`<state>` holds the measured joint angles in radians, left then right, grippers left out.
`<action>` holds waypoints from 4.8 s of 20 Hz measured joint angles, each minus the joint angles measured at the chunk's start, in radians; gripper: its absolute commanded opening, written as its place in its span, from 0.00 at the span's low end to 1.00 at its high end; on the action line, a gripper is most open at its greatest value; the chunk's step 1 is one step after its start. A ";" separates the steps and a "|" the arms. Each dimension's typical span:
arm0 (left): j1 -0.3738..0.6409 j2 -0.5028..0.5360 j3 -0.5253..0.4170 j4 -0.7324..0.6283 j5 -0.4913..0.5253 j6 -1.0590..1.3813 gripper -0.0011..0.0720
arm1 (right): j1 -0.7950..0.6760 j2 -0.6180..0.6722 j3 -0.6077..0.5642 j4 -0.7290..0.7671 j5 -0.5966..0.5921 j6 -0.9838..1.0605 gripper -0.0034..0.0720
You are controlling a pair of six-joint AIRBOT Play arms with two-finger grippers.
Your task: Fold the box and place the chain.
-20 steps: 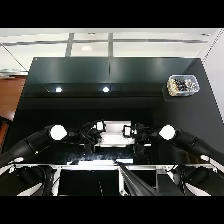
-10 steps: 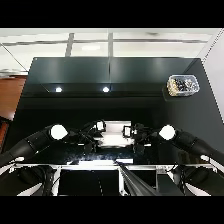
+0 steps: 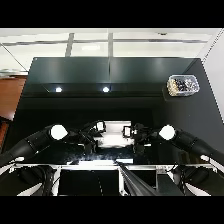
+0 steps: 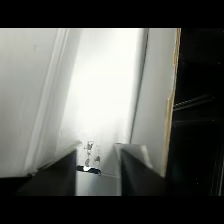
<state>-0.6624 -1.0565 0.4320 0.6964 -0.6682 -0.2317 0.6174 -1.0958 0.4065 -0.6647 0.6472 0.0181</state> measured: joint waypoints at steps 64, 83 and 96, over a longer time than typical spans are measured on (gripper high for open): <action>0.393 0.125 -0.070 -0.117 -0.384 -0.879 0.87 | 0.000 0.000 0.000 0.000 0.003 0.000 0.52; 0.276 0.134 -0.052 -0.133 -0.286 -0.946 0.68 | 0.000 0.000 0.000 0.000 0.003 0.000 0.52; 0.127 0.137 0.032 0.045 -0.191 -1.175 0.50 | 0.000 0.000 0.000 0.000 0.003 0.000 0.52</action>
<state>-0.5358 -0.9195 0.4644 0.7410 -0.8593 -1.4071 0.6174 -1.0958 0.4065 -0.6651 0.6502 0.0181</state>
